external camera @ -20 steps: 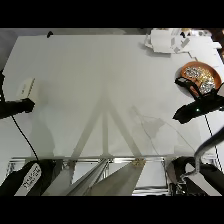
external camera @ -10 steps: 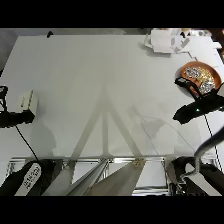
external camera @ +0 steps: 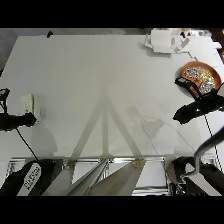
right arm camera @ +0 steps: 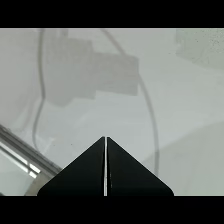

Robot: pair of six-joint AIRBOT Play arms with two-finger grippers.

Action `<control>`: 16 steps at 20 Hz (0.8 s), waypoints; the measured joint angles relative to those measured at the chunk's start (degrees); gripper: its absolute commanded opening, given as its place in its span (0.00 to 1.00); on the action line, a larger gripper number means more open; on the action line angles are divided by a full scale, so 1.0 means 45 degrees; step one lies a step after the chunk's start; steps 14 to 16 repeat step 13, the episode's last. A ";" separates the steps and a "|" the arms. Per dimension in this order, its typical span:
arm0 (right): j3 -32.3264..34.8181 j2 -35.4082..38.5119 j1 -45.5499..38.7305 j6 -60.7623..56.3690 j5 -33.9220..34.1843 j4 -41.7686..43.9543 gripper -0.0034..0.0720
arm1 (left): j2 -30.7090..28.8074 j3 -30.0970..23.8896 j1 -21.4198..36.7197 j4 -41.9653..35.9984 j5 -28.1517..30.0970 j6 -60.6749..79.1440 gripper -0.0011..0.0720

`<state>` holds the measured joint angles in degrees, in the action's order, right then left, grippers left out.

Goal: Fold the box and place the chain.

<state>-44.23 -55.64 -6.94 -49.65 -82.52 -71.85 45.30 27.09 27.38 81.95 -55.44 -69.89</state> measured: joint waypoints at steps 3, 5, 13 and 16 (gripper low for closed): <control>0.0000 0.0000 0.0000 0.0000 0.0000 0.0000 0.07 | -0.1535 -0.0005 -0.0209 -0.0005 -0.0554 -0.0010 0.96; 0.0000 0.0000 0.0000 0.0000 0.0000 0.0000 0.07 | -0.2812 0.0000 -0.0568 -0.0005 -0.1175 -0.0024 0.96; 0.0000 0.0000 0.0000 0.0000 0.0000 0.0000 0.07 | -0.6062 0.0000 -0.2142 0.0029 -0.3871 -0.0461 0.96; 0.0000 0.0000 0.0000 0.0000 0.0000 0.0000 0.07 | -0.6062 0.0000 -0.2142 0.0029 -0.3871 -0.0461 0.96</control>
